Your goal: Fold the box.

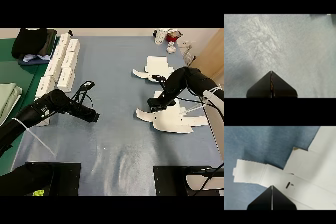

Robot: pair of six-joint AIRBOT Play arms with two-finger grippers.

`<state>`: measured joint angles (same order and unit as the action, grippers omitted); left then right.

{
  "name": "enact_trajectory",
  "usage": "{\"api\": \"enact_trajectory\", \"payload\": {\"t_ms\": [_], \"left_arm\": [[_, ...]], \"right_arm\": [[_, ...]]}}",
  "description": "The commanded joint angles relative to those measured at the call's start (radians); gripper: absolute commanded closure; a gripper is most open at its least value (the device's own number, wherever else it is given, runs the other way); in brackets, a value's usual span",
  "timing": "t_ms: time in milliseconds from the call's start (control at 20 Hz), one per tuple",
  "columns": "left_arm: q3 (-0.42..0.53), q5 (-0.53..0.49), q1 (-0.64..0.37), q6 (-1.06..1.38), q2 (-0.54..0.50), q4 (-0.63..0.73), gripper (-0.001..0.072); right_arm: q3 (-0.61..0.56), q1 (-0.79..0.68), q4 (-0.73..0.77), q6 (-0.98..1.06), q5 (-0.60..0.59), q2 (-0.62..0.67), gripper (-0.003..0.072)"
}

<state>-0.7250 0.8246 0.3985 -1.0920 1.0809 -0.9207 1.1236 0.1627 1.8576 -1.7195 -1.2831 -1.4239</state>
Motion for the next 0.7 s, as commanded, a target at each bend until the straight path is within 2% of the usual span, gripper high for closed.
{"api": "enact_trajectory", "payload": {"t_ms": [0,50,100,200,250,300,400,450,500,550,650], "left_arm": [[0.0,-0.013,0.001,-0.001,0.0,0.009,0.0694],[0.0,-0.013,0.001,-0.001,0.0,0.032,0.0693],[0.0,-0.013,0.0,-0.001,0.0,0.055,0.0693],[-0.002,-0.013,-0.001,-0.001,0.0,0.076,0.0688],[-0.007,-0.004,-0.001,-0.002,0.0,0.076,0.0474],[-0.013,0.001,-0.001,-0.027,0.0,0.077,0.0205],[-0.033,0.021,-0.001,-0.08,0.0,0.076,0.0185],[-0.046,0.033,-0.001,-0.081,0.0,0.077,0.0186],[-0.058,0.043,-0.001,-0.085,0.0,0.076,0.0186],[-0.07,0.052,-0.001,-0.087,0.0,0.08,0.0186],[-0.082,0.057,-0.001,-0.087,0.0,0.101,0.0186]], "right_arm": [[-0.001,0.001,0.074,0.036,0.039,-0.002,0.0616],[0.005,-0.001,0.061,0.125,0.055,-0.002,0.0363],[0.032,-0.007,0.024,0.175,0.042,-0.002,0.029],[0.141,-0.058,-0.12,0.2,-0.071,-0.002,0.029],[0.203,-0.102,-0.224,0.222,-0.145,-0.002,0.029],[0.251,-0.155,-0.325,0.238,-0.201,-0.002,0.029],[0.299,-0.3,-0.484,0.257,-0.26,0.001,0.029],[0.297,-0.389,-0.501,0.256,-0.273,0.003,0.029],[0.286,-0.476,-0.476,0.253,-0.275,0.002,0.029],[0.264,-0.571,-0.414,0.226,-0.272,0.002,0.0255],[0.203,-0.736,-0.24,0.11,-0.241,0.002,0.0238]]}}
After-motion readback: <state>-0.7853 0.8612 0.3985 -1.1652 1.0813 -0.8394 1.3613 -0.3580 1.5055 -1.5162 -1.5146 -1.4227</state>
